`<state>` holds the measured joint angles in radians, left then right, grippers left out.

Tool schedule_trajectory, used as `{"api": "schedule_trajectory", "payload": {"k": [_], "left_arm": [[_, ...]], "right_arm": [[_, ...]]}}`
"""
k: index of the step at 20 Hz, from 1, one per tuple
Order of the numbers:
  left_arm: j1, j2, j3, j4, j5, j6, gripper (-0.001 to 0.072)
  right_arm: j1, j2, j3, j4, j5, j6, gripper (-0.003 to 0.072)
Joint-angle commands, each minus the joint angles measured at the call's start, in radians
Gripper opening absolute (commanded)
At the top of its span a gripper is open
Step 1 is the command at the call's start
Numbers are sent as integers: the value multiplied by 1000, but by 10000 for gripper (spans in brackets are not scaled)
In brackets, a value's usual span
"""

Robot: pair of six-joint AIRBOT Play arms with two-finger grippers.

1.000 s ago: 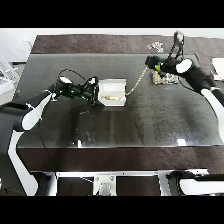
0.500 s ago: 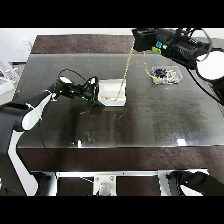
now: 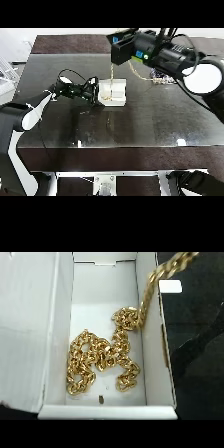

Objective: Fold the box and place the chain.

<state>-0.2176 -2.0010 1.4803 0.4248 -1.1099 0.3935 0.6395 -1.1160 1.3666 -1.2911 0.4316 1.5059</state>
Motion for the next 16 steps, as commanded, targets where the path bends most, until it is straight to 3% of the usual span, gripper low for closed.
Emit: {"api": "schedule_trajectory", "payload": {"k": [1, 8, 16], "left_arm": [[0, 0, 1, 0, 1, 0, 487], [0, 0, 1, 0, 0, 0, 487], [0, 0, 1, 0, 0, 0, 487]], "right_arm": [[10, -47, -34, -4, 4, 43, 12], [34, -61, -151, -4, -13, 141, 12], [-32, -167, -329, -1, -238, 228, 12]]}}
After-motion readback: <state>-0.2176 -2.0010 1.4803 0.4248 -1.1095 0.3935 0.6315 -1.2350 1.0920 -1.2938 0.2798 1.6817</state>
